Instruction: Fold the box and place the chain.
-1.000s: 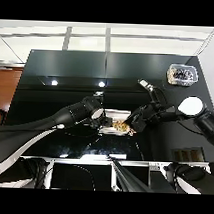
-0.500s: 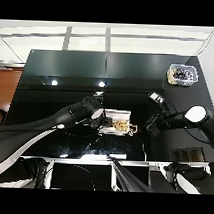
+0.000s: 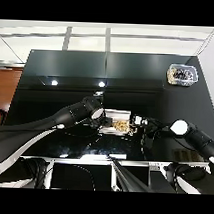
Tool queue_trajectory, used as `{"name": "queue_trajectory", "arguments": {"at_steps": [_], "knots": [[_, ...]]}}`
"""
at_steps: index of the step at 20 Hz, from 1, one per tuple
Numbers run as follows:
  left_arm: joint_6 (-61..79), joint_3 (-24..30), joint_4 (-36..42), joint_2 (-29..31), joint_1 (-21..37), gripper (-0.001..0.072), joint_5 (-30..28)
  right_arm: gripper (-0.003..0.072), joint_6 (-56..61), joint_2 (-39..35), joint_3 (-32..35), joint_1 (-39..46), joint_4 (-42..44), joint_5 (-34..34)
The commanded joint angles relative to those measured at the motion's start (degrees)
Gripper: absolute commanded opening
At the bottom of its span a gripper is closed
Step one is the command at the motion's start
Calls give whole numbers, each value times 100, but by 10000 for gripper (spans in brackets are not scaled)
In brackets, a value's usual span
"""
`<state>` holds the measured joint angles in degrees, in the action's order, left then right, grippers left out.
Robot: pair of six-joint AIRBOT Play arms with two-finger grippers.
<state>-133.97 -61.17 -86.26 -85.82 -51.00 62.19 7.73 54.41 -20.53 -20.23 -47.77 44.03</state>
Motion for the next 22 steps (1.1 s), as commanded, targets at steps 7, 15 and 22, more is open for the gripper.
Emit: {"name": "queue_trajectory", "arguments": {"at_steps": [7,15,22], "knots": [[-2,-2,0,0,2,31,0,720,-916,157,68,-144,599,-920],[0,-2,0,0,2,31,2,720,-839,313,68,-144,599,-717],[0,-2,0,0,2,31,2,8,-426,313,68,-142,597,-680]]}}
